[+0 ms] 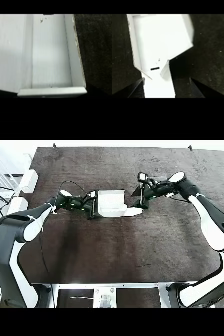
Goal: Fold the box and place the chain.
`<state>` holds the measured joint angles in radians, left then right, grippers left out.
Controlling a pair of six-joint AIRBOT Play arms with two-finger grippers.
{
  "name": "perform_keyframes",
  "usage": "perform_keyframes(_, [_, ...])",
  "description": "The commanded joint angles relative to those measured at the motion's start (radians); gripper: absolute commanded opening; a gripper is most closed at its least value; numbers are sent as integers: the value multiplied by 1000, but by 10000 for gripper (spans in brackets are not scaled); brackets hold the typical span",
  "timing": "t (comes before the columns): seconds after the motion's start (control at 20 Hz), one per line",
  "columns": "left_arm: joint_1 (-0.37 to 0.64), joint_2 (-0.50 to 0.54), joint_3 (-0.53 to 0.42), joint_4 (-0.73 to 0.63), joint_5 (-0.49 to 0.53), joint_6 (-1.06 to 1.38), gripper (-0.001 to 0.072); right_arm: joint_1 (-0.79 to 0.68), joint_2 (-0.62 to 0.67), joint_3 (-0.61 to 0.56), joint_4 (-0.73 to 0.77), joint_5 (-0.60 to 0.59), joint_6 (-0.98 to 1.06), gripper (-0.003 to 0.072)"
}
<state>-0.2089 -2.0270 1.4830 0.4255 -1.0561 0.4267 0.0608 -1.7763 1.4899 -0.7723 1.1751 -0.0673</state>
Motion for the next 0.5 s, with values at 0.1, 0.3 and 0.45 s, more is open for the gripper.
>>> perform_keyframes(0.1, [0, 0, 0, 0, 0, 0, 358, 53, -41, -27, -45, -76, -50, 662])
perform_keyframes(0.3, [0, 0, 0, 0, 0, 0, 358, 63, -58, -27, -70, -90, -45, 654])
perform_keyframes(0.45, [0, 0, 0, 0, 0, 0, 358, 81, -58, -27, -61, -82, -38, 397])
